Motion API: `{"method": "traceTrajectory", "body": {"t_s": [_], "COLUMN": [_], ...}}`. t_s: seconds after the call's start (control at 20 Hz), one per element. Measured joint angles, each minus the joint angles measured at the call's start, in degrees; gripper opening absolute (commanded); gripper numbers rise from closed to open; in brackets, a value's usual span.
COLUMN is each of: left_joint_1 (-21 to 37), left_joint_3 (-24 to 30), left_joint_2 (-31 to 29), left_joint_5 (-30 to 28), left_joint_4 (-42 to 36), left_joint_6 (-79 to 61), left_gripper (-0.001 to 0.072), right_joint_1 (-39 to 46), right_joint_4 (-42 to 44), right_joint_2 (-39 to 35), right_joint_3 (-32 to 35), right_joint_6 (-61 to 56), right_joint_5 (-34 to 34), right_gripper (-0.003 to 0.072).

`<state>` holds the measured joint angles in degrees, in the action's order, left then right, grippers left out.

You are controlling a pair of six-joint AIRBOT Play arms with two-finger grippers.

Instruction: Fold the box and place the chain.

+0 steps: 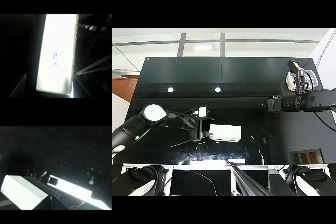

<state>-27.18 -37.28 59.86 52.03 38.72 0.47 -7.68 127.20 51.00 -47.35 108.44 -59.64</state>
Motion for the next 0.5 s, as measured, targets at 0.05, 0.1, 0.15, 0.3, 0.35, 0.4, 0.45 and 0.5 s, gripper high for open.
{"method": "traceTrajectory", "body": {"t_s": [0.05, 0.1, 0.15, 0.3, 0.35, 0.4, 0.45, 0.5], "left_joint_1": [-1.16, -2.16, -3.13, -5.88, -6.51, -7.02, -7.32, -7.56], "left_joint_3": [-1.73, -3.26, -4.76, -7.89, -8.44, -8.83, -9.07, -9.29], "left_joint_2": [1.99, 4.00, 5.88, 10.62, 11.85, 12.76, 13.46, 13.99], "left_joint_5": [0.07, 0.22, 0.70, 1.27, 1.40, 1.42, 1.51, 1.57], "left_joint_4": [-0.04, -0.04, -0.13, -0.15, -0.13, -0.02, -0.02, 0.07], "left_joint_6": [0.17, 0.31, 0.42, 0.39, 0.37, 0.33, 0.17, 0.15], "left_gripper": [0.0694, 0.0709, 0.0709, 0.0709, 0.0709, 0.0709, 0.0709, 0.0709], "right_joint_1": [0.11, 0.17, 0.20, 0.24, 0.24, 0.24, 0.24, 0.24], "right_joint_4": [-0.33, -0.61, -0.72, -1.03, -1.09, -1.09, -1.16, -1.27], "right_joint_2": [0.00, 0.00, -0.04, -0.04, -0.04, -0.07, -0.04, -0.04], "right_joint_3": [0.00, 0.00, 0.02, 0.48, 0.72, 0.90, 1.05, 1.11], "right_joint_6": [-0.02, -0.02, -0.04, -0.04, -0.09, -0.13, -0.22, -0.22], "right_joint_5": [0.04, 0.02, 0.02, -0.04, -0.22, -0.26, -0.39, -0.42], "right_gripper": [0.0022, 0.0022, 0.0022, 0.0022, 0.0022, 0.0022, 0.0022, 0.0022]}}
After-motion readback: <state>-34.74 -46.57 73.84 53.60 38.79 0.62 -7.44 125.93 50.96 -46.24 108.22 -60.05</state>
